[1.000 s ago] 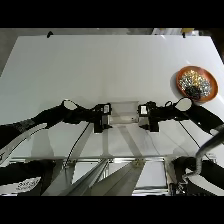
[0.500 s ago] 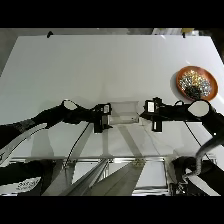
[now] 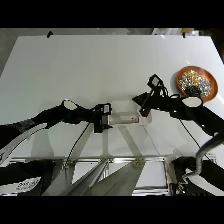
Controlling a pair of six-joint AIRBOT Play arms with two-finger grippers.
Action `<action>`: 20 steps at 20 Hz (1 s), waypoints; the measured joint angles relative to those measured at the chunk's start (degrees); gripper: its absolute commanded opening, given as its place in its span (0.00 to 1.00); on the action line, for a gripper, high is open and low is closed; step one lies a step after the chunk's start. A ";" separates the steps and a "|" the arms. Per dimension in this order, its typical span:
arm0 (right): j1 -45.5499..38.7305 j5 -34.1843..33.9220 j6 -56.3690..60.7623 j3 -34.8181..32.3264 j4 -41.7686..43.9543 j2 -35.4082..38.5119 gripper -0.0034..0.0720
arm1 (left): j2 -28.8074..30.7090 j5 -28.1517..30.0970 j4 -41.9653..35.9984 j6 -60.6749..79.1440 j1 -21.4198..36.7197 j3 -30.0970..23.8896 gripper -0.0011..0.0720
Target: Fold the box and place the chain.
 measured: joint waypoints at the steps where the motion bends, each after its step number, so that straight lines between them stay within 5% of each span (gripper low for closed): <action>1: 0.00 -0.90 0.72 0.00 0.52 -1.73 0.06 | 0.00 -0.02 0.00 0.00 0.00 0.00 0.22; 8: 0.00 -2.23 7.48 0.04 -4.35 -5.84 0.06 | 0.00 -0.09 -0.04 0.02 0.00 0.00 0.22; 13: 0.00 -1.57 9.14 0.04 -7.89 1.05 0.05 | 0.00 0.02 0.07 0.04 0.00 0.00 0.22; 18: 0.02 4.79 9.70 0.02 -28.13 9.11 0.06 | 0.00 0.04 0.07 0.04 0.00 0.00 0.22; 20: 0.00 7.98 9.70 -0.07 -36.54 9.64 0.37 | 0.00 0.04 0.04 0.04 0.00 0.00 0.22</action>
